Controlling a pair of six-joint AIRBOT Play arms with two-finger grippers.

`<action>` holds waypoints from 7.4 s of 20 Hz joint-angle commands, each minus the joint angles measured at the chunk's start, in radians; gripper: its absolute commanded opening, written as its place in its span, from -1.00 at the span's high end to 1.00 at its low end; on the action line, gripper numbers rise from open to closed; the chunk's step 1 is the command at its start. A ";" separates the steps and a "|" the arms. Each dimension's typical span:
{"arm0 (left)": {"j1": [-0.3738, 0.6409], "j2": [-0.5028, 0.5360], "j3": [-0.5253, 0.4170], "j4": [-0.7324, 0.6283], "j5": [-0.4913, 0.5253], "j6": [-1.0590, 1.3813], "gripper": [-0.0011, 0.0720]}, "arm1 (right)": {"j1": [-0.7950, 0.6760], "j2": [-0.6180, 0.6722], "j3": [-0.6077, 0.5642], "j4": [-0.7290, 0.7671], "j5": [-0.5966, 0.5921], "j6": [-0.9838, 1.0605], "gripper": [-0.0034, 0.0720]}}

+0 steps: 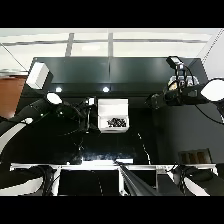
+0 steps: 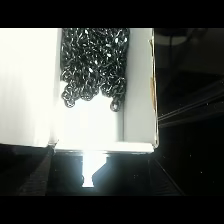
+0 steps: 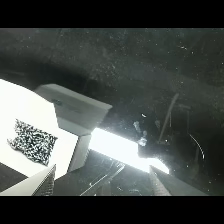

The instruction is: Fold the box and place the chain.

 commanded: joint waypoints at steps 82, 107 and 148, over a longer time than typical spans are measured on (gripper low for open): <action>-0.062 -0.051 0.010 0.014 0.100 0.025 -0.15 | 0.244 -0.460 0.254 0.092 0.231 -0.750 -0.34; -0.062 -0.051 0.010 0.014 0.101 0.025 -0.16 | 0.261 -0.460 0.254 0.058 0.271 -0.683 0.17; -0.062 -0.051 0.010 0.014 0.101 0.025 -0.16 | 0.283 -0.401 0.247 0.095 0.197 -0.576 0.29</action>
